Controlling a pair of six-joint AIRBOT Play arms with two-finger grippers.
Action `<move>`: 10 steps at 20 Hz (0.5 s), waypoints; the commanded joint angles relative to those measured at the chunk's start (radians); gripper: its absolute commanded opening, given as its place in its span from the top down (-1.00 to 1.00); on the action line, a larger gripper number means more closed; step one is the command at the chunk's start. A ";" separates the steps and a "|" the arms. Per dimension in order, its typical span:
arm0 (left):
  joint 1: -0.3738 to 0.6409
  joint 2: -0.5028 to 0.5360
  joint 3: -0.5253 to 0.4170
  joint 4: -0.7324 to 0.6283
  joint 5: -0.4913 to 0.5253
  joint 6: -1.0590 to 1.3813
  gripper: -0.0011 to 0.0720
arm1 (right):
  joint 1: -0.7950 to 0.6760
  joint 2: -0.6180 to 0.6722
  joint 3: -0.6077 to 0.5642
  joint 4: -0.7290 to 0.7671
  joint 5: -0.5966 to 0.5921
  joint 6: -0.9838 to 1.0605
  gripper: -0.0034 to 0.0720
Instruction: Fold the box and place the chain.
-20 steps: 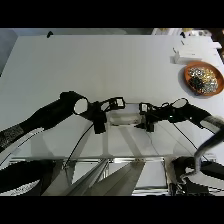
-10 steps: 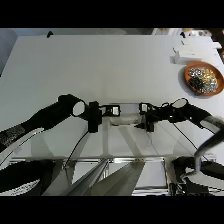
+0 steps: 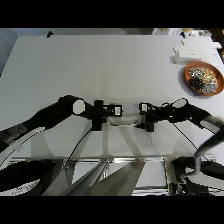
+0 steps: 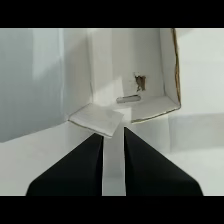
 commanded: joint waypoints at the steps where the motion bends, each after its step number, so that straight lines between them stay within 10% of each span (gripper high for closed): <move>1: -0.001 -0.021 0.000 -0.059 -0.001 0.011 0.61 | 0.000 0.000 0.000 0.000 0.000 0.000 -0.10; 10: -0.018 -0.030 0.000 -0.120 0.070 0.029 0.61 | 0.000 0.000 0.000 0.000 0.000 0.000 -0.10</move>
